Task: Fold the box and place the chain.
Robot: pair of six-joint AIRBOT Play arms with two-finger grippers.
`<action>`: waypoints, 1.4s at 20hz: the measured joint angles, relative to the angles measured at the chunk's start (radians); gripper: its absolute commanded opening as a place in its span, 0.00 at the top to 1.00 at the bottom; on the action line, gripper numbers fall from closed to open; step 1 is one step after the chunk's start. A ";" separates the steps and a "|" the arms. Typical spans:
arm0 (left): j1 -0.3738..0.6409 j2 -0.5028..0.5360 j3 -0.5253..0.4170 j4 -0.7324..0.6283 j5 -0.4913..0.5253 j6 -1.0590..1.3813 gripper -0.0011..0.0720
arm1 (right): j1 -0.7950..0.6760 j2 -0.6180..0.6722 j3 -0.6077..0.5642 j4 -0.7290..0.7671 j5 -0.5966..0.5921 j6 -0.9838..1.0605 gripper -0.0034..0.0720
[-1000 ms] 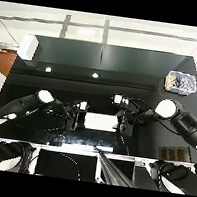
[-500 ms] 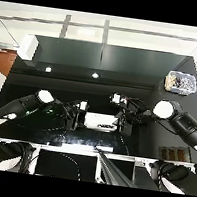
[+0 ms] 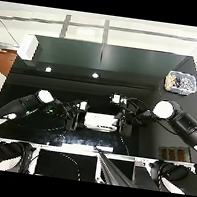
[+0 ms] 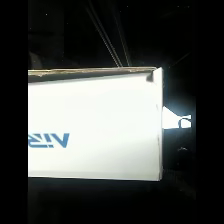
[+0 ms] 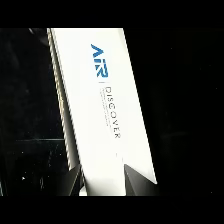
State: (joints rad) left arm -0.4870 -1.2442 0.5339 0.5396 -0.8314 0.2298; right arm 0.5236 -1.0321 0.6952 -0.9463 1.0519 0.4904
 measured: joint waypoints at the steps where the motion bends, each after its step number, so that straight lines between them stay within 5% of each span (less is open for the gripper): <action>1: 0.000 0.000 0.000 0.000 0.000 0.000 0.45 | 0.000 0.000 -0.002 0.000 0.000 0.000 0.57; 28: 0.000 0.000 0.000 0.000 -0.002 -0.001 0.45 | 0.030 -0.021 0.021 -0.019 0.055 0.100 0.56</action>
